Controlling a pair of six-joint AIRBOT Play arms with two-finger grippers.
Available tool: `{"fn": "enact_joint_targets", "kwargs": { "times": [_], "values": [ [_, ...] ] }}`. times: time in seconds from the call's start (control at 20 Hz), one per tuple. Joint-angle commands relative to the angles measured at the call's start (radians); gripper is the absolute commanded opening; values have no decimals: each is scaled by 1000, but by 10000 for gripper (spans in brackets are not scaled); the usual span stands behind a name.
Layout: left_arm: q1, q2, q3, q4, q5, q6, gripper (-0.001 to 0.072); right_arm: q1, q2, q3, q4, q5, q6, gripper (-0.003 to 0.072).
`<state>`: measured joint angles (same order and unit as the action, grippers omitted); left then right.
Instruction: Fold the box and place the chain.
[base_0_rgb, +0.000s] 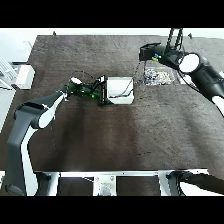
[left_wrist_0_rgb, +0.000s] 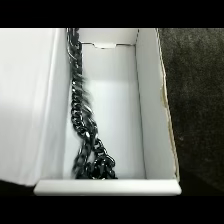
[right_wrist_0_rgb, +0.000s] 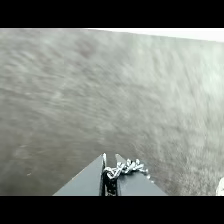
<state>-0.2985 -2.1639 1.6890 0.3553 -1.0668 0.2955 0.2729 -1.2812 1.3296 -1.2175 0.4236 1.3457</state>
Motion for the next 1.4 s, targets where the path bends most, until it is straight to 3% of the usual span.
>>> {"fn": "enact_joint_targets", "kwargs": {
  "times": [0.0,0.15,0.5,0.95,1.2,1.35],
  "values": [
    [0,1,0,0,0,0,530,90,124,0,-297,97,199,10],
    [0,1,0,0,0,0,530,183,190,0,-441,137,294,11],
    [0,1,0,0,0,0,530,336,199,-11,-460,138,383,11],
    [0,1,0,1,0,0,530,364,56,-40,-467,131,491,11],
    [0,1,0,0,0,0,530,312,-30,-108,-470,77,536,11],
    [0,1,0,1,0,0,530,251,-142,-192,-470,-46,573,11]
  ]
}}
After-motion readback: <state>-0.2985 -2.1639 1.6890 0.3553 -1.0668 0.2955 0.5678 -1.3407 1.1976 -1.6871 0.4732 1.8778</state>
